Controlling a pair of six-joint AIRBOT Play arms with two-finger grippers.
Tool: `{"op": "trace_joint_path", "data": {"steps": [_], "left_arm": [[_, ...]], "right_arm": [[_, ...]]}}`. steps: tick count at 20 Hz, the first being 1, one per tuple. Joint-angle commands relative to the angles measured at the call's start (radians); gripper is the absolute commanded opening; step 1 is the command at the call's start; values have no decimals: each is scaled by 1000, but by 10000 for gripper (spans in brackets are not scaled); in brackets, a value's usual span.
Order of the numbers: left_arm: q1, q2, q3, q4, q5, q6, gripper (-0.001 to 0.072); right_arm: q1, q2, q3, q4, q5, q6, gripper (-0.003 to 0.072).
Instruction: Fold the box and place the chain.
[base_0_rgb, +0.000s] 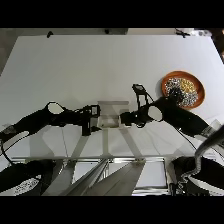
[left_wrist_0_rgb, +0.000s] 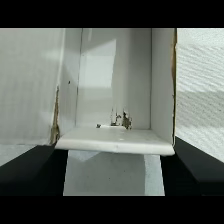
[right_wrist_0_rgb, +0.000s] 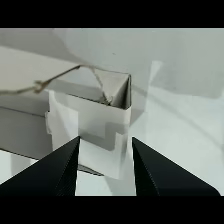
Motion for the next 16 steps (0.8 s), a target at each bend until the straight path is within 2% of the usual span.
{"op": "trace_joint_path", "data": {"steps": [1, 6, 12, 16], "left_arm": [[0, 1, 0, 0, 1, 0, 87], [0, 1, 0, 0, 0, 0, 87], [0, 1, 0, 0, 0, 0, 87], [0, 1, 0, 0, 1, 0, 87]], "right_arm": [[28, -5, 2, -19, -39, 77, 367], [44, -59, 5, -25, -37, 148, 368], [78, -117, 80, -116, -33, 272, 368], [78, -172, 129, -142, 59, 298, 367]]}}
